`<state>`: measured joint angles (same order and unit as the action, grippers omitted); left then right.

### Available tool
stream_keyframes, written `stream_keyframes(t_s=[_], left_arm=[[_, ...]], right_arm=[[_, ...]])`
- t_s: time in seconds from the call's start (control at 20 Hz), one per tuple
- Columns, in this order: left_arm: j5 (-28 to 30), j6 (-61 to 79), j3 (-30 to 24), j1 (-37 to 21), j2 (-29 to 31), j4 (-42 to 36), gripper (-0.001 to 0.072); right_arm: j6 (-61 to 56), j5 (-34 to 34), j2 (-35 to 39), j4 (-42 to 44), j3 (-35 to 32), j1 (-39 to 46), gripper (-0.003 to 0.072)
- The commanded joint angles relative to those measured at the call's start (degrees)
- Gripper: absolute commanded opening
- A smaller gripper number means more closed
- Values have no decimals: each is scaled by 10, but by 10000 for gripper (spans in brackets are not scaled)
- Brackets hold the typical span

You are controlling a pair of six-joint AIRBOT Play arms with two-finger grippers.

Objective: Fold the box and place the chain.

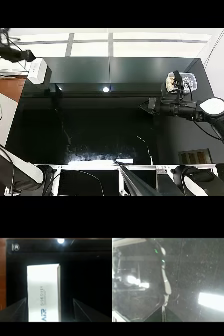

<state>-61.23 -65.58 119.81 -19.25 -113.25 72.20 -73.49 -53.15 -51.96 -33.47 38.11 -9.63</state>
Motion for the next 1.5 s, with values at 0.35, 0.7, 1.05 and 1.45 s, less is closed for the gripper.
stream_keyframes(t_s=[0.35, 0.7, 1.05, 1.45], left_arm=[[-184, -56, -168, 127, 280, -59, 29], [182, -58, -804, 210, 746, -26, 32], [233, -118, -968, 206, 939, -22, 33], [234, -118, -968, 206, 943, -63, 34]], right_arm=[[-24, -32, 97, -337, 178, 83, 49], [-87, 59, 250, -424, -45, 96, 49], [-86, 99, 249, -410, -74, 96, 47], [-86, 99, 249, -410, -74, 96, 47]])
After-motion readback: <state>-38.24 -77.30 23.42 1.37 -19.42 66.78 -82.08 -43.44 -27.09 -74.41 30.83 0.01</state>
